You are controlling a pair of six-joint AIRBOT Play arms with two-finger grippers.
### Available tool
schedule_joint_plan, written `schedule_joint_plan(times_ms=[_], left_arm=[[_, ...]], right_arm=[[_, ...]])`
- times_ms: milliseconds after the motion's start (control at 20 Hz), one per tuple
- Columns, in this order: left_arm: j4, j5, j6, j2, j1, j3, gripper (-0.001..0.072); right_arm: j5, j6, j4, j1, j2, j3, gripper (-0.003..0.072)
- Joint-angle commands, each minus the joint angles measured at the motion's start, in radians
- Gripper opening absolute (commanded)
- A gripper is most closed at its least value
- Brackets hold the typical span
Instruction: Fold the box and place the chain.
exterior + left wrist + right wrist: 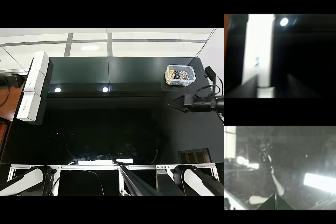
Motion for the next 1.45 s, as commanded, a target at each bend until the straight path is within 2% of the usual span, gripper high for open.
schedule_joint_plan(times_ms=[0, 50, 150, 300, 350, 450, 600, 1400], left_arm=[[-0.15, -0.148, -0.044, 0.071, -0.089, 0.047, 0.0026], [-0.15, -0.192, -0.058, 0.089, -0.13, 0.029, 0.0024], [-0.146, -0.16, -0.066, 0.154, -0.229, -0.066, 0.0023], [-0.06, 0.091, -0.064, 0.284, -0.353, -0.313, 0.0025], [-0.052, 0.162, -0.067, 0.312, -0.365, -0.382, 0.0025], [-0.098, 0.212, -0.067, 0.349, -0.364, -0.454, 0.0027], [-0.114, 0.212, -0.067, 0.352, -0.364, -0.458, 0.0027], [-0.114, 0.212, -0.067, 0.343, -0.365, -0.458, 0.0027]], right_arm=[[-0.215, -0.028, -0.006, 0.119, 0.0, 0.0, 0.0013], [-0.299, -0.053, -0.036, 0.164, 0.0, 0.0, 0.0013], [-0.478, -0.059, -0.173, 0.247, 0.0, -0.004, 0.0012], [-0.698, -0.042, -0.353, 0.312, -0.001, -0.055, 0.0012], [-0.732, -0.04, -0.373, 0.311, -0.001, -0.078, 0.0012], [-0.678, -0.04, -0.426, 0.302, -0.001, -0.094, 0.0014], [-0.602, -0.04, -0.425, 0.302, -0.001, -0.094, 0.0013], [-0.603, -0.04, -0.425, 0.302, -0.001, -0.094, 0.0013]])
